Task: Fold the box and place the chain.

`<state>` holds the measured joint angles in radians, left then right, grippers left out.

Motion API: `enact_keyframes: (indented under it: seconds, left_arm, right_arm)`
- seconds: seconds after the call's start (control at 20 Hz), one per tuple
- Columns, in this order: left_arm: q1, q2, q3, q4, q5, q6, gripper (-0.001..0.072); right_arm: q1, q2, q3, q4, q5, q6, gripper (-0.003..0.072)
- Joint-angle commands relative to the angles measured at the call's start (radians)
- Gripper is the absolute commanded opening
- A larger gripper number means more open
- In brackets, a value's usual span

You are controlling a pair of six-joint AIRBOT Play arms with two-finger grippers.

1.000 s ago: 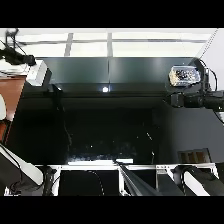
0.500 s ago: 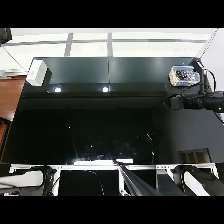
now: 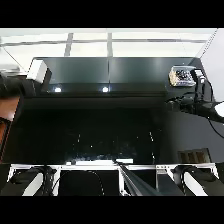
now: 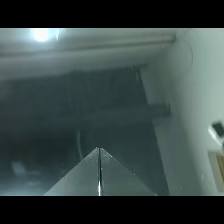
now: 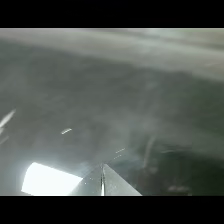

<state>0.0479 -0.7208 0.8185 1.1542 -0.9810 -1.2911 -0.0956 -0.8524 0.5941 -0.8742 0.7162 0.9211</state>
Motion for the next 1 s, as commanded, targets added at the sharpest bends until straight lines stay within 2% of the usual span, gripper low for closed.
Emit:
enact_keyframes:
  seconds: [0.0, 0.15, 0.95]
  left_arm:
    - [-0.032, 0.192, -0.324, -0.01, 0.099, 0.0, 0.0028]
    - [-0.032, 0.219, -0.395, -0.01, 0.116, 0.0, 0.0029]
    - [-0.032, 0.219, -0.395, -0.013, 0.114, 0.001, 0.003]
  right_arm:
    - [0.01, 0.015, -0.075, -0.029, -0.211, 0.01, 0.0016]
    - [0.01, 0.016, -0.075, -0.026, -0.182, 0.01, 0.0017]
    - [0.01, 0.016, -0.075, -0.024, -0.178, 0.01, 0.0017]
